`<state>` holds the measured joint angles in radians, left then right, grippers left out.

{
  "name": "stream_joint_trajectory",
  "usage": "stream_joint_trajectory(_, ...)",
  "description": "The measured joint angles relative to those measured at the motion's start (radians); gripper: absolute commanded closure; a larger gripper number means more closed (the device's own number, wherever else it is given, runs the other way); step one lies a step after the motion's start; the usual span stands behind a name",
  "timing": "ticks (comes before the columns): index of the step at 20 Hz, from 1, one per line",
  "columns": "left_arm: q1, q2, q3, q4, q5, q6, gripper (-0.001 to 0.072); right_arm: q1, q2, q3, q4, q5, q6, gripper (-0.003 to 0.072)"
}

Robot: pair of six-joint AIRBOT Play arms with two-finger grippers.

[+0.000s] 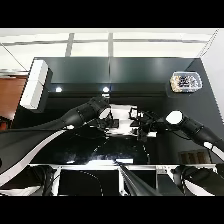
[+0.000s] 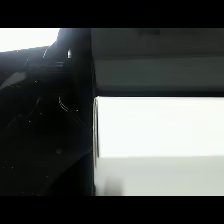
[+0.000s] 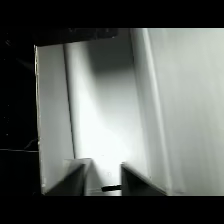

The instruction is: Fold the box and place the chain.

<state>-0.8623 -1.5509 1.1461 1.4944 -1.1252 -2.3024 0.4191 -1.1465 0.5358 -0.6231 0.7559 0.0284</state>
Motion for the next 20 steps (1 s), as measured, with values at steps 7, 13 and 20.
stream_joint_trajectory(7, 0.000, 0.000, 0.000, -0.002, 0.000, 0.001, 0.0683, -0.092, 0.085, 0.019, -0.164, 0.048, 0.309, 0.0674)
stream_joint_trajectory(13, 0.000, 0.000, 0.000, 0.000, -0.001, 0.002, 0.0683, -0.454, 0.187, 0.050, -0.387, 0.183, 0.914, 0.0674)
stream_joint_trajectory(20, 0.000, 0.000, 0.000, 0.000, -0.002, 0.002, 0.0683, -0.631, 0.061, -0.005, -0.344, 0.291, 1.294, 0.0674)
